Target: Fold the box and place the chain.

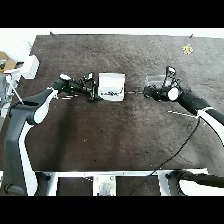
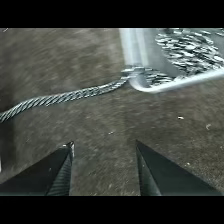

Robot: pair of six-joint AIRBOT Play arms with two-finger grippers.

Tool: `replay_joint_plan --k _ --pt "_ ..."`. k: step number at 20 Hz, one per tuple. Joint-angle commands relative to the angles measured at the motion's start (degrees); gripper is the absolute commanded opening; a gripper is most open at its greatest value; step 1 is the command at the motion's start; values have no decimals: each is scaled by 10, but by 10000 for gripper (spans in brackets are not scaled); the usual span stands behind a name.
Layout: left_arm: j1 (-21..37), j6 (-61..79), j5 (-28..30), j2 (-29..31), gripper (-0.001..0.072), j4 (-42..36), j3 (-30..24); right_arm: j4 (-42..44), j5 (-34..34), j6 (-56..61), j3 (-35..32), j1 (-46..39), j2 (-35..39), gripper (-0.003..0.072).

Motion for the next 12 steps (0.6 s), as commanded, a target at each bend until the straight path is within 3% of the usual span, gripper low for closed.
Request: replay_joint_plan --k 1,4,5,12 --pt "0 0 0 0 163 0 0 68 -81 2 -21 -17 -30 437" --pt "0 0 0 0 163 0 0 114 -156 0 -19 -2 -61 408" --pt "0 0 0 0 163 0 0 127 -176 0 -19 3 -69 319" --pt "0 0 0 0 163 0 0 149 -201 0 17 20 -115 323"
